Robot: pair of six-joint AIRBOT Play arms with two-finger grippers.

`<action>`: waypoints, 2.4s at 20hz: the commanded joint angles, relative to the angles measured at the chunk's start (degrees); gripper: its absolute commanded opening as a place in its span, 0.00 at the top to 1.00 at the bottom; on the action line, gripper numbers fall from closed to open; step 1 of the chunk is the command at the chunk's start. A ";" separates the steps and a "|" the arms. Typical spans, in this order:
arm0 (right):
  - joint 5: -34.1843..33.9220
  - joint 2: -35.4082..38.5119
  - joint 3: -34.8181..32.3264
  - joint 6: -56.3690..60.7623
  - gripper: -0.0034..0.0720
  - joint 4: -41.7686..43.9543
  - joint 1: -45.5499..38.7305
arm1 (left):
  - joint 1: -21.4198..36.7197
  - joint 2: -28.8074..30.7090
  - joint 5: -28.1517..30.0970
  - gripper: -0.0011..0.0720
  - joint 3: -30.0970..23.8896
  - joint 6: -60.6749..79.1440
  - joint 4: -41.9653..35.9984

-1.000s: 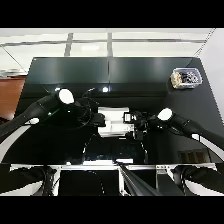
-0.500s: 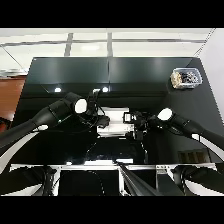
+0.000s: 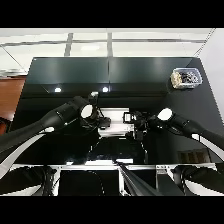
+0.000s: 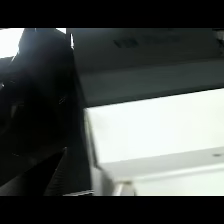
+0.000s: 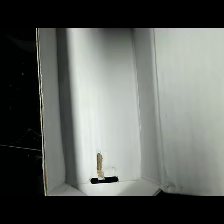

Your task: Fold the box and place the chain.

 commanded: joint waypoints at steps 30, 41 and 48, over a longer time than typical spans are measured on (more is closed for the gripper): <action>0.04 -0.04 -0.02 0.00 0.69 0.02 0.02 | -2.16 -4.35 -5.51 0.73 4.83 -9.46 4.98; -1.09 3.41 0.04 7.78 0.00 -6.27 -0.55 | -2.05 -4.31 -4.28 0.95 5.09 -6.73 5.31; 4.26 8.07 0.04 9.79 0.11 -11.78 -0.68 | -2.10 -4.33 -4.35 0.95 5.09 -5.79 5.90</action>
